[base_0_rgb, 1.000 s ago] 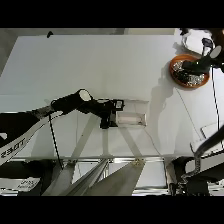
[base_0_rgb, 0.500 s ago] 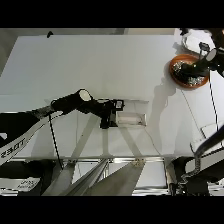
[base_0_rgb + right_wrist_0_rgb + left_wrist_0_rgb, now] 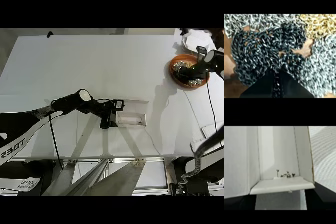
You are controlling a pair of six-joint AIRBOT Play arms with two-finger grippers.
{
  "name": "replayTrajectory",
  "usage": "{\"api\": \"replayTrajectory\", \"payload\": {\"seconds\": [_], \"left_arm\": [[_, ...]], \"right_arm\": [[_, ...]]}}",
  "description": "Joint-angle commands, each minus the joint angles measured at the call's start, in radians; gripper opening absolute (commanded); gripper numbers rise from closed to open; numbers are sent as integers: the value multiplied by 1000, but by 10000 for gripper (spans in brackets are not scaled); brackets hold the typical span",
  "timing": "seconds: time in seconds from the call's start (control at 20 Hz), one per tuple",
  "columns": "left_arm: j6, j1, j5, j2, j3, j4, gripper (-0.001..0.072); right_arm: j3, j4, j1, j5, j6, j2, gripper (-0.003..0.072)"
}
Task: Fold the box and place the chain.
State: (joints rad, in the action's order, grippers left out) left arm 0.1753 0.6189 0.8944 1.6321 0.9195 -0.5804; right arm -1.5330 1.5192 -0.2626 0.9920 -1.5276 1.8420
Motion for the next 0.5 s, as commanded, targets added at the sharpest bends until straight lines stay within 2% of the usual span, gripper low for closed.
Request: {"api": "replayTrajectory", "payload": {"seconds": [0.0,0.25,0.45], "left_arm": [[0,0,0,0,1,0,339],[0,0,0,0,1,0,339],[0,0,0,0,1,0,339]], "right_arm": [[0,6,0,-8,8,-37,17],[0,29,0,10,40,-157,17],[0,29,0,138,116,-266,17]]}}
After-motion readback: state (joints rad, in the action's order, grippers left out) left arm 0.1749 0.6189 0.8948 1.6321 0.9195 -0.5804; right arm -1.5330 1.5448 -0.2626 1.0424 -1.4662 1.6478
